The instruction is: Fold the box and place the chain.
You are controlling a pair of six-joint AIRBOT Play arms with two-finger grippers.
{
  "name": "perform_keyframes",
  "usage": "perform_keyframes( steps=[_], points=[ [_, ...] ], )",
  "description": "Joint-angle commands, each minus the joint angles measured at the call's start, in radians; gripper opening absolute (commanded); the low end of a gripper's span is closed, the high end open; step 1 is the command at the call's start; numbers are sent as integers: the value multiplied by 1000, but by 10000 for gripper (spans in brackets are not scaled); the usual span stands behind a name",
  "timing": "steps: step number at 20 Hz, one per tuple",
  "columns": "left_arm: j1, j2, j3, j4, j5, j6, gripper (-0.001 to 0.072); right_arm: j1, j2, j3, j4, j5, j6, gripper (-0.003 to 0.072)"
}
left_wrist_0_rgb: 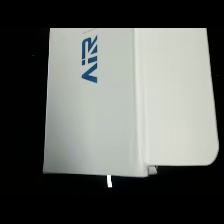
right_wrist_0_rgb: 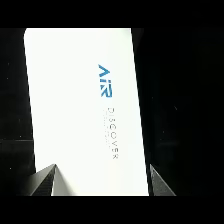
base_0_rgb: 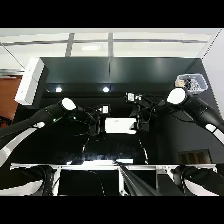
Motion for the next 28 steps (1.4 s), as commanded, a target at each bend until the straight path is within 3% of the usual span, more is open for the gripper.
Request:
perform_keyframes(
  steps=[1, 2, 10, 11, 19, 20, 28],
  points=[
    [-1, -1, 0, 1, -3, 2, 353, 21, -1, 0, -3, -65, -16, 664],
    [-1, -1, 0, 1, -3, 2, 353, 21, 0, 0, 1, -78, -15, 588],
    [-1, -1, 0, 1, -3, 2, 353, 21, 0, 0, 3, -84, -13, 530],
    [-1, -1, 0, 1, -3, 2, 353, 21, 0, -1, 3, -74, -7, 410],
    [-1, -1, 0, 1, -3, 2, 353, 21, -6, -8, 0, -47, 8, 386],
    [-1, -1, 0, 1, -3, 2, 353, 21, -6, -8, 1, -48, 10, 253],
    [-1, -1, 0, 1, -3, 2, 353, 21, -6, -8, 1, -40, 13, 249]
  ],
)
